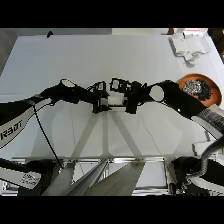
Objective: Fold the box and place the chain.
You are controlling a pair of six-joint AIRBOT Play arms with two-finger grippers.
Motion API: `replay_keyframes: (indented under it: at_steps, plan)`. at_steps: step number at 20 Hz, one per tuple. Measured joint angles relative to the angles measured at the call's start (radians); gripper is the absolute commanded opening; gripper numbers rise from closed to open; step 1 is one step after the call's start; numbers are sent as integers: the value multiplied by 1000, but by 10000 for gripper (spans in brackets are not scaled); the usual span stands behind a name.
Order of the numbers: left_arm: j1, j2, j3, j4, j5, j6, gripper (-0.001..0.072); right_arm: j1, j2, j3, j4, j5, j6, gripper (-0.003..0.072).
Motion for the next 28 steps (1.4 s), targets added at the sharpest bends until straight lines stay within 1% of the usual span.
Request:
replay_keyframes:
  at_steps: [1, 5, 10, 11, 12, 16, 19, 20, 22, 24, 28]
  plan:
    - [0, 0, 0, 0, 0, 0, 355, 0, 0, -11, 1, -3, 0, 290]
    - [0, 0, 0, 0, 0, 1, 355, 0, 2, -51, 7, -38, -2, 291]
    - [0, 0, 0, -1, 0, -2, 355, 0, 0, -68, 7, -71, -1, 300]
    - [0, 0, 0, -1, 0, -2, 355, 0, 0, -69, 7, -74, -1, 375]
    - [0, 0, 0, 0, 0, 0, 355, 0, 0, -70, 5, -79, 0, 478]
    - [0, 0, 0, 0, 0, 0, 355, 0, 18, -72, 3, -77, 0, 483]
    - [0, 0, 0, 0, 0, 0, 355, 0, 61, -72, 5, -79, 0, 465]
    - [0, 0, 0, 0, 0, 0, 355, 0, 75, -72, 10, -79, 1, 385]
    - [0, 0, 0, 0, 0, 0, 355, 0, 97, -72, 42, -79, 31, 17]
    - [0, 0, 0, 0, 0, 0, 355, 0, 101, -72, 107, -80, 69, 9]
    - [0, 0, 0, 0, 0, 0, 355, -9, 58, -74, 328, -84, 105, 8]
